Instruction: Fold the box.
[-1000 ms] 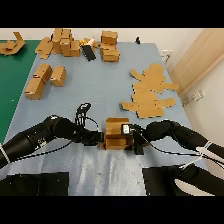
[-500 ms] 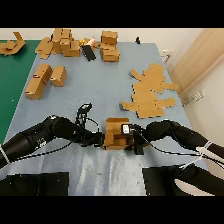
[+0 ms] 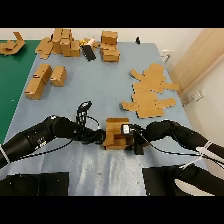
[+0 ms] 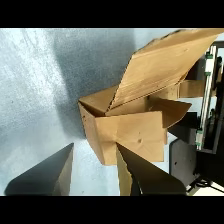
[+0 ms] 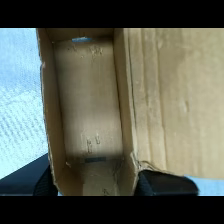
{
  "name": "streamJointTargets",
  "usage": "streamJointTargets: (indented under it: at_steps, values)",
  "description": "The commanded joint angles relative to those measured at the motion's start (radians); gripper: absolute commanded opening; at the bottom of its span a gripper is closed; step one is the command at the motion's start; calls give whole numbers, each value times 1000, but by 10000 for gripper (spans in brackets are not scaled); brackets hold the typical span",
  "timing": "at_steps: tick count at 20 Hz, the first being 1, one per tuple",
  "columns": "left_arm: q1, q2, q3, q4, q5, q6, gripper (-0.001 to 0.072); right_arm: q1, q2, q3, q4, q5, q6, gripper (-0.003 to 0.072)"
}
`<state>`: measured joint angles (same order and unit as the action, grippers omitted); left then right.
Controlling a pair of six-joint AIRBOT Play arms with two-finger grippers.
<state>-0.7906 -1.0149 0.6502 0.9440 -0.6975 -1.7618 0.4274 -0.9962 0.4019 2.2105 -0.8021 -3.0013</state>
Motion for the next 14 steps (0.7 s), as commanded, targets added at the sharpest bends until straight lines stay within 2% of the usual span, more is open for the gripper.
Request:
streamJointTargets:
  at_steps: [1, 2, 3, 10, 14]
  values:
    - [-1, -3, 1, -2, 16, 0, 409, 0, 0, 0, 0, 0, 0, 451]
    - [-2, -8, 1, -3, 16, 0, 454, 0, 0, 0, 0, 0, 0, 451]
    - [-2, -16, 1, -3, 14, 0, 558, 0, 0, 0, 0, 0, 0, 451]
    - [-2, -46, 10, 0, 12, -64, 567, 0, 0, 0, 0, 0, 0, 451]
    - [-77, -96, 63, 85, 6, -161, 566, 0, 0, 0, 0, 0, 0, 451]
